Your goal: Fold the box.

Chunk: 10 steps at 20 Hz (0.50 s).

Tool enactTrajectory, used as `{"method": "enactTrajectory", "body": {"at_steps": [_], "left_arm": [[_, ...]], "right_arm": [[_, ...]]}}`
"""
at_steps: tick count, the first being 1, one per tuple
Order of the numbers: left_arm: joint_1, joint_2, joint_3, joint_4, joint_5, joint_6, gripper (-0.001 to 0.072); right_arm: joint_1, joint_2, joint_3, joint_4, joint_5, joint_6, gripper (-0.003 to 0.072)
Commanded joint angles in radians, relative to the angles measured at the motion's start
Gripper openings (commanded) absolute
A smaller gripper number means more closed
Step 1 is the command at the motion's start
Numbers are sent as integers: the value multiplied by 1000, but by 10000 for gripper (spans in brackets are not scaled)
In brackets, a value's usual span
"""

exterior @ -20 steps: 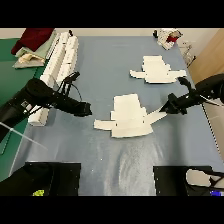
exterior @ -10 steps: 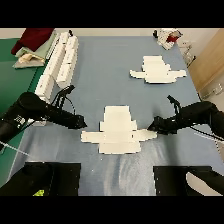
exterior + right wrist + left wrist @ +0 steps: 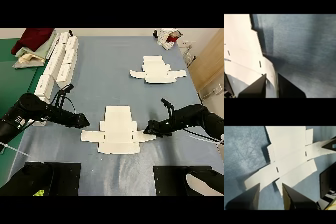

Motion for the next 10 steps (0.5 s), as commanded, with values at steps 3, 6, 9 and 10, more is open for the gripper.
{"method": "enactTrajectory", "body": {"at_steps": [3,6,9,10], "left_arm": [[0,1,-1,-3,32,3,286],[0,1,-1,-38,29,3,285],[11,-2,0,-40,33,5,286],[26,-13,2,-41,28,5,287]], "right_arm": [[27,-6,-1,2,-5,-71,79],[42,21,-4,4,-21,-131,3],[109,129,-53,2,30,-185,3],[131,181,-84,2,68,-185,3]]}}
